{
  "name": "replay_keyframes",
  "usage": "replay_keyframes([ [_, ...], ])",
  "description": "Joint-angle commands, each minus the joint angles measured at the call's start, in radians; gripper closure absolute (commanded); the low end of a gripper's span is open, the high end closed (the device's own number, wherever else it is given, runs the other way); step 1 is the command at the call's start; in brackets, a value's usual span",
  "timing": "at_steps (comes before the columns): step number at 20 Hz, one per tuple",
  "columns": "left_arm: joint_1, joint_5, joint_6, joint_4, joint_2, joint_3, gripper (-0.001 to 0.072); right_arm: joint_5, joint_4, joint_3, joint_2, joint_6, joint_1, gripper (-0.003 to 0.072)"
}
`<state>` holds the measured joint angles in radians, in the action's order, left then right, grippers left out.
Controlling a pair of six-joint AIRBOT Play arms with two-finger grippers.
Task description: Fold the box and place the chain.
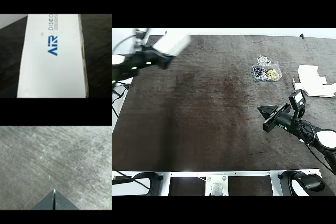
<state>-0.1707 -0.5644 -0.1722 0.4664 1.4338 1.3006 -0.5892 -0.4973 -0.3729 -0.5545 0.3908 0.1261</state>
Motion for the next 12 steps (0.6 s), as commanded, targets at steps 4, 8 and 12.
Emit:
replay_keyframes([
  [4, -0.284, 0.137, -0.116, 0.023, 0.017, -0.140, 0.0691, 0.032, 0.027, 0.000, 0.000, 0.003, -0.001, 0.0675],
  [8, -0.302, 0.239, -0.096, 0.023, 0.126, -0.161, 0.0691, 0.032, 0.036, 0.002, 0.000, 0.003, 0.000, 0.0675],
  [12, -0.302, 0.270, -0.074, 0.018, 0.218, -0.147, 0.0691, 0.032, 0.045, 0.003, 0.000, 0.003, 0.000, 0.0675],
])
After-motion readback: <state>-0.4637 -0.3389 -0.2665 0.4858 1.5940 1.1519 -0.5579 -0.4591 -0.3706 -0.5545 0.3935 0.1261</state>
